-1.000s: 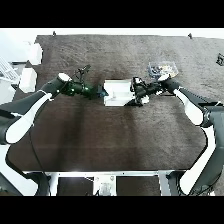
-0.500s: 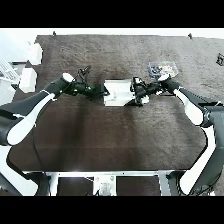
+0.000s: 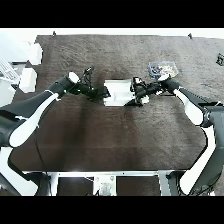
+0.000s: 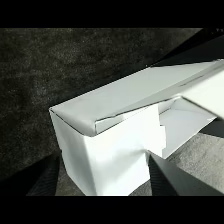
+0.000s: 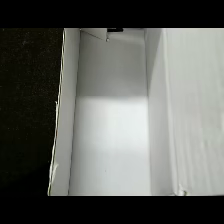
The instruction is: Fold the box and place the chain.
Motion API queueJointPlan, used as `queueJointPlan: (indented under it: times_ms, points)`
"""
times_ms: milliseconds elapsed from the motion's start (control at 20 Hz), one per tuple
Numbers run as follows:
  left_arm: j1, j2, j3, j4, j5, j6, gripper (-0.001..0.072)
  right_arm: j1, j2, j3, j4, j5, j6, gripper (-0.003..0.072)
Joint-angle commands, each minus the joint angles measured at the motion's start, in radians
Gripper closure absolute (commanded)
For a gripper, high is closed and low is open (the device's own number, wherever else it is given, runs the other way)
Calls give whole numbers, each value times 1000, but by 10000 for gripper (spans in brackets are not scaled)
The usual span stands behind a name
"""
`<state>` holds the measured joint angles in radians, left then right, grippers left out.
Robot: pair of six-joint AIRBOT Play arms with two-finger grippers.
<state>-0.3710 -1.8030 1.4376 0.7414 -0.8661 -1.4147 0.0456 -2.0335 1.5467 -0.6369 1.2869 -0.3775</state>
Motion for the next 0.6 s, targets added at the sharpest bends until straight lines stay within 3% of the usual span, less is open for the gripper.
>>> queueJointPlan:
  times_ms: [0, 250, 550]
  points:
    - [-14, 0, 9, 23, 19, -42, 113, 1, 0, 0, 0, 0, 0, 147]
    - [-22, -15, 45, 75, 3, -103, 114, 1, 0, 0, 0, 0, 0, 147]
    - [-21, -51, 118, 122, -106, -171, 114, 1, 0, 0, 0, 0, 0, 147]
